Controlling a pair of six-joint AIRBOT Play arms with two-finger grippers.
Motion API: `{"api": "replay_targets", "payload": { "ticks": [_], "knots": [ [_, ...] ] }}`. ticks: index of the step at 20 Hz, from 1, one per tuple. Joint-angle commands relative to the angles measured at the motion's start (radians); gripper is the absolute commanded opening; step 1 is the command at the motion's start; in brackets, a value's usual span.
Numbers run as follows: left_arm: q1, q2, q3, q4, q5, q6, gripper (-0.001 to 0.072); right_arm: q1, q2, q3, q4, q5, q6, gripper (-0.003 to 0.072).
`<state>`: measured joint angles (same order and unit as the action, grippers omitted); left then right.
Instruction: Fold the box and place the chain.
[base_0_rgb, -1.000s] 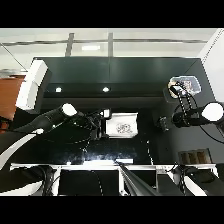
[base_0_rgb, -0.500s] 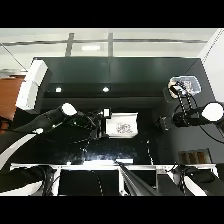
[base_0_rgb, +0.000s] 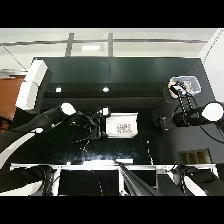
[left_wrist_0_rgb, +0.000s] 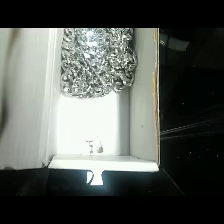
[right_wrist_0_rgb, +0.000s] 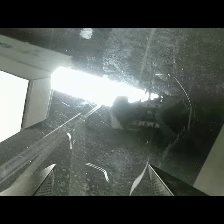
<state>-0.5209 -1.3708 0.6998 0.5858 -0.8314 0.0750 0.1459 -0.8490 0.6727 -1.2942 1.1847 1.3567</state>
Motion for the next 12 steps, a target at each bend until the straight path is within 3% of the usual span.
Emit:
{"api": "replay_targets", "payload": {
  "ticks": [1,9,11,12],
  "knots": [
    [0.001,0.002,0.001,0.016,-0.011,-0.001,0.0706,-0.001,0.001,0.000,0.000,-0.001,0.001,0.0703],
    [-0.015,-0.003,0.000,-0.025,0.020,0.000,0.0704,-0.001,0.001,0.000,0.000,0.000,0.005,0.0703],
    [-0.017,-0.003,0.000,-0.018,0.031,0.000,0.0652,-0.001,0.001,0.000,0.000,0.000,0.012,0.0703],
    [-0.017,-0.003,0.000,-0.012,0.034,0.000,0.0580,-0.001,0.000,0.000,0.000,0.000,0.013,0.0704]
  ]
}}
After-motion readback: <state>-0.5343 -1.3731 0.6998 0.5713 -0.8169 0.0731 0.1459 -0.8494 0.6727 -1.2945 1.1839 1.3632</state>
